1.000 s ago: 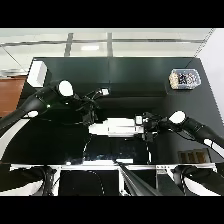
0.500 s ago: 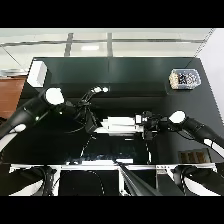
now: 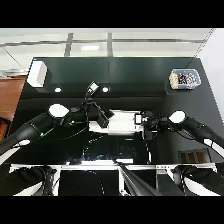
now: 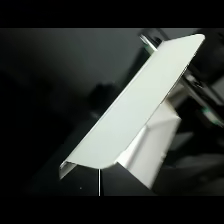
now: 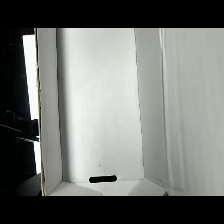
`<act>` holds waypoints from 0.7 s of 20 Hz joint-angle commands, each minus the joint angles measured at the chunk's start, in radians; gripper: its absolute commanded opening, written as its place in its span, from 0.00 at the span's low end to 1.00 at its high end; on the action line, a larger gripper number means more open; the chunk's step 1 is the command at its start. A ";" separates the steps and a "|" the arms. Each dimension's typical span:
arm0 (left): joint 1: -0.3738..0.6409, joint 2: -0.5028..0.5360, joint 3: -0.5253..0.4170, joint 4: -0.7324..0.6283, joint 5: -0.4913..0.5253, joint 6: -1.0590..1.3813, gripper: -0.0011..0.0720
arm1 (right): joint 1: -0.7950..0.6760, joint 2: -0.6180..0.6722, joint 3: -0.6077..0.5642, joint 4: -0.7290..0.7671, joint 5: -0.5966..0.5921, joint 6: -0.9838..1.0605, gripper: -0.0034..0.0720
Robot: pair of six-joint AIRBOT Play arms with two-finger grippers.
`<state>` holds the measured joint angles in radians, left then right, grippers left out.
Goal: Fold the box and place the chain.
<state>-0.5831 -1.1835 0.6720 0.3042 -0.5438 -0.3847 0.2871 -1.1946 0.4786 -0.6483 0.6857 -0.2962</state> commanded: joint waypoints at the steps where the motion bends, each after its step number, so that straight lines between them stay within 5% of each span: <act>1: -0.036 -0.051 0.024 0.004 0.166 0.044 0.05 | 0.001 -0.001 -0.001 0.001 0.002 0.000 0.26; 5: -0.035 -0.172 0.096 0.122 0.128 0.036 0.05 | 0.001 -0.001 -0.001 0.001 0.002 0.000 0.26; 9: -0.025 -0.258 0.150 0.176 -0.054 -0.034 0.05 | 0.001 -0.001 -0.001 0.001 0.002 0.000 0.26; 14: -0.013 -0.270 0.171 0.193 -0.037 -0.039 0.05 | 0.001 -0.001 -0.001 0.001 0.002 0.000 0.26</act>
<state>-0.6033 -1.4395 0.8234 0.4736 -0.5591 -0.4118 0.2871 -1.1946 0.4786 -0.6483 0.6872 -0.2970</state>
